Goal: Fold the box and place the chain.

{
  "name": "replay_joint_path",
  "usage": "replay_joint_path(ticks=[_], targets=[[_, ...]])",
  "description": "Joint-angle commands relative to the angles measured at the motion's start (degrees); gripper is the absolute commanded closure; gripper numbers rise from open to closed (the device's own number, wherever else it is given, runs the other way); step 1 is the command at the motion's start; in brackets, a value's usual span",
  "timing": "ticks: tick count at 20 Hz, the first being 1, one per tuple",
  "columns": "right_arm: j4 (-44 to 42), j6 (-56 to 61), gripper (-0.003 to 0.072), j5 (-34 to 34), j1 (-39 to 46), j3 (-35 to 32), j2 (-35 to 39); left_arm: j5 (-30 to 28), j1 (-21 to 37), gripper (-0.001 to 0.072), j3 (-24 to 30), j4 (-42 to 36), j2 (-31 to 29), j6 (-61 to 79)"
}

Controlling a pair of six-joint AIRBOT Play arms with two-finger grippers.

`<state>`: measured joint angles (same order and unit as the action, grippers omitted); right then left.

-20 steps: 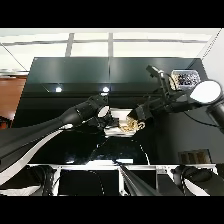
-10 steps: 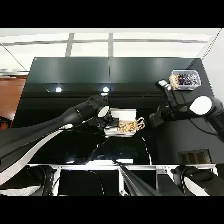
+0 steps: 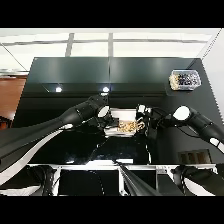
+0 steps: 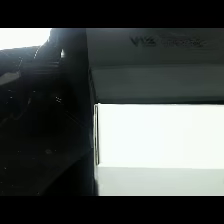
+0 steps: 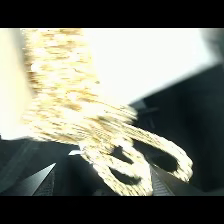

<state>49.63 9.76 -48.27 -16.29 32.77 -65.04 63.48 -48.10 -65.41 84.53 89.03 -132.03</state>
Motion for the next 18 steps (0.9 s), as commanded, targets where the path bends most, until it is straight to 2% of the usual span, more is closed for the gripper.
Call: replay_joint_path(ticks=[1,3,7,17,18], targets=[[-2.69,-8.28,-0.0024,0.17,-1.07,-0.26,-1.31,0.00,0.02,0.0679,0.02,0.02,0.04,0.00],[-3.48,-10.82,-0.0024,1.99,-1.11,-0.26,-1.36,-0.02,0.02,0.0679,0.02,0.02,0.04,0.00],[-10.27,-17.81,-0.0024,4.22,-1.11,-0.26,-2.64,0.09,0.02,0.0679,0.02,0.02,0.04,0.00],[-9.99,-17.90,-0.0023,7.39,-1.09,-0.26,-5.86,0.02,0.02,0.0679,0.02,0.02,0.04,0.00],[-9.97,-17.53,0.0063,7.37,-1.09,-0.26,-5.86,0.02,0.02,0.0679,0.02,0.02,0.04,0.00]])
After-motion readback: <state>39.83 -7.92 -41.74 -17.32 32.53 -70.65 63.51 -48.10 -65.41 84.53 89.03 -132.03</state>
